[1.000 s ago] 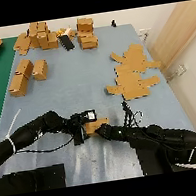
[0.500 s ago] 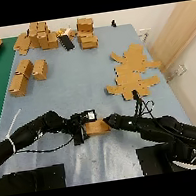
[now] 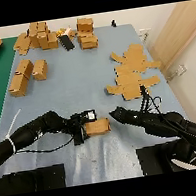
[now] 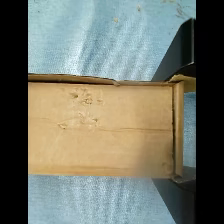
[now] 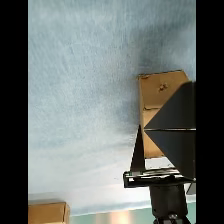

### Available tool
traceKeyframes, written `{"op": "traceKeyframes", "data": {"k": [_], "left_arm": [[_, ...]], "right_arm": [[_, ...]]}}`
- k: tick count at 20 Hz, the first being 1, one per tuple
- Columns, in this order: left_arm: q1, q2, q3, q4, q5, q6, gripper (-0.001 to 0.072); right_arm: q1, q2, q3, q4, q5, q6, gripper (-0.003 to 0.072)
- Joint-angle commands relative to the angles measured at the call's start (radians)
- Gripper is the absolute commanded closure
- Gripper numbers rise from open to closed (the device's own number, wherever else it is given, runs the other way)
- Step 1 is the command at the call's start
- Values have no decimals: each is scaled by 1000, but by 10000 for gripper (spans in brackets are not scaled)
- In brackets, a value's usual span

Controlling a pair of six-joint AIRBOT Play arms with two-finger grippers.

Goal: Fold the box.

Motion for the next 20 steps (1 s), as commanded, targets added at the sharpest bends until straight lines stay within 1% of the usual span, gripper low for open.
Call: {"op": "traceKeyframes", "data": {"k": [1,2,4,6,7,8,10,13,15,17,20], "left_arm": [[2,3,10,12,26,-113,294],[11,9,29,85,23,-205,294],[53,31,84,272,18,-515,294],[134,43,138,452,20,-817,294],[195,42,166,517,20,-952,293],[260,42,187,550,20,-1042,293],[407,42,220,560,30,-1113,293],[629,32,237,556,79,-1181,293],[742,6,238,552,93,-1192,293],[796,-35,241,552,111,-1191,293],[800,-131,285,552,127,-1191,293]], "right_arm": [[-5,2,1,-3,-1,21,682],[-5,2,1,-4,-1,21,682],[-5,2,1,-5,0,21,682],[-5,2,1,-6,0,21,682],[-5,2,1,-8,5,21,682],[-5,2,1,-12,15,21,682],[-5,2,1,-18,39,21,682],[-5,2,1,-30,61,21,682],[-5,2,1,-30,62,21,681],[-5,2,1,-30,73,21,682],[-5,2,1,-30,101,21,682]]}}
